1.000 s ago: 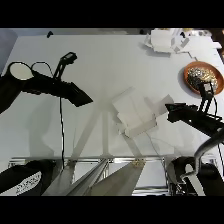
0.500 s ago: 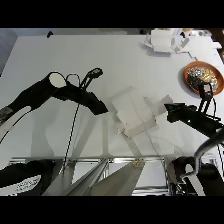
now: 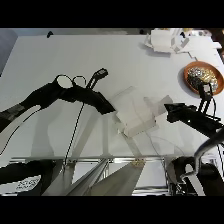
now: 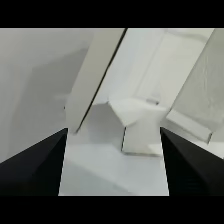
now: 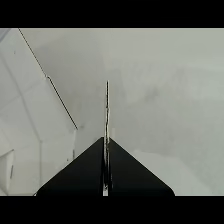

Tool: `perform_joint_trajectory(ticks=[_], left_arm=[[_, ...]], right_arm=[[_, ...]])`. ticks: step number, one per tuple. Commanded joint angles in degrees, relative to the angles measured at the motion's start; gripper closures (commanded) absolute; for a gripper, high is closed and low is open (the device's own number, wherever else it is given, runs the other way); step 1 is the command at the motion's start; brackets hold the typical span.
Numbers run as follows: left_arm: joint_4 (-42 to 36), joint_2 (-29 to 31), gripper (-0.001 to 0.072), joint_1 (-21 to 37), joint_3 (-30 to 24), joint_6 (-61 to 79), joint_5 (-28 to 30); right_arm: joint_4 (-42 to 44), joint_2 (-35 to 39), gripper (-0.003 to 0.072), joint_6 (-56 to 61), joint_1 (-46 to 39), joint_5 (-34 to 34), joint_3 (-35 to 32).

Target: Fold the box and place the chain.

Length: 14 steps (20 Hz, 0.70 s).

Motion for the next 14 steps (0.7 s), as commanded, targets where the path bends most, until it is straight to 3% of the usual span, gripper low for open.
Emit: perform_joint_trajectory(ticks=[1,6,10,14], left_arm=[[-7.13,-4.68,0.0024,-0.02,-0.04,4.70,-0.52],[-7.65,-8.22,0.0010,0.85,-0.04,3.61,-0.92],[-18.78,-9.05,0.0011,-1.07,-0.02,12.33,-1.01],[-18.49,-11.58,0.0011,-4.09,-0.02,13.05,-0.98]], right_arm=[[0.02,0.04,0.0667,0.00,0.07,0.11,0.00],[0.02,0.04,0.0667,0.00,0.07,0.48,0.00],[0.02,0.04,0.0667,0.00,0.07,0.57,0.00],[0.02,0.04,0.0667,0.00,0.07,0.59,0.00]])
